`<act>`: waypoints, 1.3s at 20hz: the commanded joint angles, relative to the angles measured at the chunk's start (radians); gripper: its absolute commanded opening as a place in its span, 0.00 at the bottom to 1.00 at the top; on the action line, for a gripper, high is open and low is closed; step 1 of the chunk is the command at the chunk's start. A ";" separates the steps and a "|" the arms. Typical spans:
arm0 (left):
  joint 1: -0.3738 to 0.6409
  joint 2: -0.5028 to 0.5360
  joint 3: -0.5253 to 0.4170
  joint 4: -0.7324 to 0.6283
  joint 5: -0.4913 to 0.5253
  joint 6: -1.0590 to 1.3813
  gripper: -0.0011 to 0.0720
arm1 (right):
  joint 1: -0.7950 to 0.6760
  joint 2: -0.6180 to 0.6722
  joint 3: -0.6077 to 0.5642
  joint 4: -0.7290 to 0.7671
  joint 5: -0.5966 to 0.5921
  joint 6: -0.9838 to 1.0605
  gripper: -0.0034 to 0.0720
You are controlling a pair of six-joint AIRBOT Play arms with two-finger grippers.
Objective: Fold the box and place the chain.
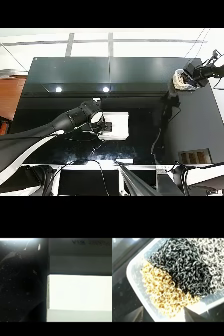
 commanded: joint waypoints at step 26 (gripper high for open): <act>0.001 -0.005 -0.001 0.004 0.003 0.000 0.06 | -0.015 -0.008 0.233 0.126 0.188 -0.288 0.07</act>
